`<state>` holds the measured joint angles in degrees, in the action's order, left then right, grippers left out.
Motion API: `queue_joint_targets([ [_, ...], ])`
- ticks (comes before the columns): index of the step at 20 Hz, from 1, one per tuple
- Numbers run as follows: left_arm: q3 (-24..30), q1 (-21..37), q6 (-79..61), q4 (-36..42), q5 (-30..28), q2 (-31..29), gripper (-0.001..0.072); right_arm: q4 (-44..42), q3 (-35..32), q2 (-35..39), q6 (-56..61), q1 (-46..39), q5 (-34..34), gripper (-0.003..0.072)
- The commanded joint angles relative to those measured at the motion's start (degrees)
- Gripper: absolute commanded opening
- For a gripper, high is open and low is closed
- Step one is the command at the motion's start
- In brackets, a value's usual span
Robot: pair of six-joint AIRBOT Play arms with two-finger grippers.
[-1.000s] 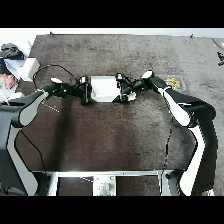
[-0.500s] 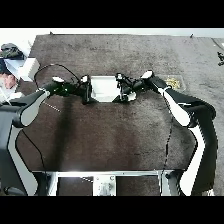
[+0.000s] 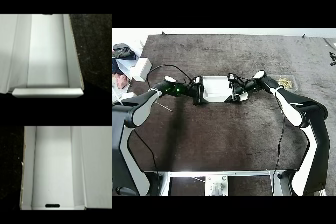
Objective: Fold the box and place the chain.
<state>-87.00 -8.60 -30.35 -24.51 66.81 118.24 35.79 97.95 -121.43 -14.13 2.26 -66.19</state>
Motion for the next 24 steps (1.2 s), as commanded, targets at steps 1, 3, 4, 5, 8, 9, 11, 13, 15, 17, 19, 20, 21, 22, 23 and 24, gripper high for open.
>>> queue_joint_targets([
  [1,-0.1,0.0,-0.2,1.0,0.3,0.0,0.0709,0.0,0.0,0.0,0.0,0.0,0.0,0.0433],
  [3,-0.1,0.0,-0.2,2.3,0.6,0.0,0.0709,0.0,0.0,0.0,0.0,0.0,0.0,0.0433],
  [4,-0.1,0.0,-0.3,2.3,1.0,0.0,0.0709,0.0,0.0,0.0,0.0,0.0,0.0,0.0433],
  [5,-0.1,0.0,-0.4,2.3,1.2,0.0,0.0709,0.0,0.0,0.0,0.0,0.0,0.0,0.0432],
  [8,-0.1,0.0,-0.8,2.3,1.3,0.0,0.0707,0.0,0.0,0.0,0.0,0.0,0.0,0.0433],
  [9,-0.1,0.0,-0.8,2.2,1.3,0.1,0.0693,0.0,0.0,0.0,0.0,0.0,0.0,0.0433],
  [11,-0.1,0.0,-0.8,1.5,1.1,0.1,0.0413,0.0,0.0,0.0,0.0,0.0,0.0,0.0432],
  [13,-0.1,0.0,-0.2,0.6,0.8,0.1,0.0403,0.0,0.0,0.0,0.0,0.0,0.0,0.0432],
  [15,-0.1,0.0,0.1,0.5,0.0,0.1,0.0404,0.0,0.0,0.0,0.0,0.0,0.0,0.0433],
  [17,-0.1,0.0,0.1,0.5,-0.2,0.1,0.0404,0.0,0.0,0.0,0.0,0.0,0.0,0.0433],
  [19,-0.1,0.0,0.1,0.5,-0.2,0.0,0.0404,0.0,0.0,0.0,0.0,0.0,0.0,0.0432],
  [20,-0.1,0.0,0.1,0.5,-0.2,0.0,0.0405,0.0,0.0,0.0,0.0,0.0,0.0,0.0433],
  [21,-0.1,0.0,0.1,0.5,-0.2,0.0,0.0405,0.0,0.0,0.0,0.0,0.0,0.0,0.0433],
  [22,-0.1,0.0,0.0,0.7,-0.2,0.0,0.0404,0.0,0.0,0.0,0.0,0.0,0.0,0.0433],
  [23,-0.1,0.0,0.0,0.8,-0.2,0.0,0.0404,0.0,0.0,0.0,0.0,0.0,0.0,0.0433],
  [24,-0.1,0.0,0.1,0.8,-0.2,0.0,0.0405,0.0,0.0,0.0,0.0,0.0,0.0,0.0433],
])
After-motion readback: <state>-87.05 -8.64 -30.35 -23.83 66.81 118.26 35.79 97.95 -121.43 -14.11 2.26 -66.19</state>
